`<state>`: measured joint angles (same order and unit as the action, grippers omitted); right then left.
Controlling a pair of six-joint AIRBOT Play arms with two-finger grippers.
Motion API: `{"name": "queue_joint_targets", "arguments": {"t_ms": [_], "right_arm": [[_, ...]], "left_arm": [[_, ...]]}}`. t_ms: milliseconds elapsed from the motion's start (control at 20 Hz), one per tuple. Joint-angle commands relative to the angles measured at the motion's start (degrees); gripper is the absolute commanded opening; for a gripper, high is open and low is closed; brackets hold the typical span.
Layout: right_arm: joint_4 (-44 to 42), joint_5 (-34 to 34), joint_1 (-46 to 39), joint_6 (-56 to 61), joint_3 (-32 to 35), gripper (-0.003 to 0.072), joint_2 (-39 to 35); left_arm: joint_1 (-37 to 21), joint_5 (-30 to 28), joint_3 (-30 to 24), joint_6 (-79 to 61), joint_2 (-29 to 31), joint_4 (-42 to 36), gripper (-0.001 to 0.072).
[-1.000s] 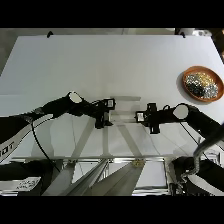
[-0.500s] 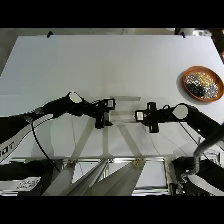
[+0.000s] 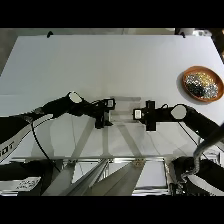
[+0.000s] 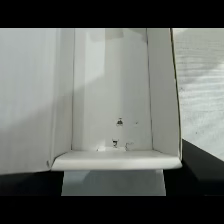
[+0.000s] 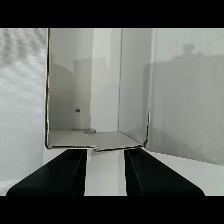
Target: Fold the box and place the chain.
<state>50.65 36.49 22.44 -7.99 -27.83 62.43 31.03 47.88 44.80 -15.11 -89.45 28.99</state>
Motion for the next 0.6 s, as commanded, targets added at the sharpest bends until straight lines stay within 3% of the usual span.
{"name": "queue_joint_targets", "arguments": {"t_ms": [0, 550], "right_arm": [[-1.4, -0.13, 1.18, -0.07, 0.0, 0.0221, 0.31], [-1.38, 1.29, -1.7, -0.02, 0.0, 0.022, 0.04]], "left_arm": [[-0.04, -0.07, 0.04, -0.07, 0.0, -0.02, 0.045], [-0.04, -0.09, 0.04, -0.07, 0.0, -0.02, 0.045]]}}
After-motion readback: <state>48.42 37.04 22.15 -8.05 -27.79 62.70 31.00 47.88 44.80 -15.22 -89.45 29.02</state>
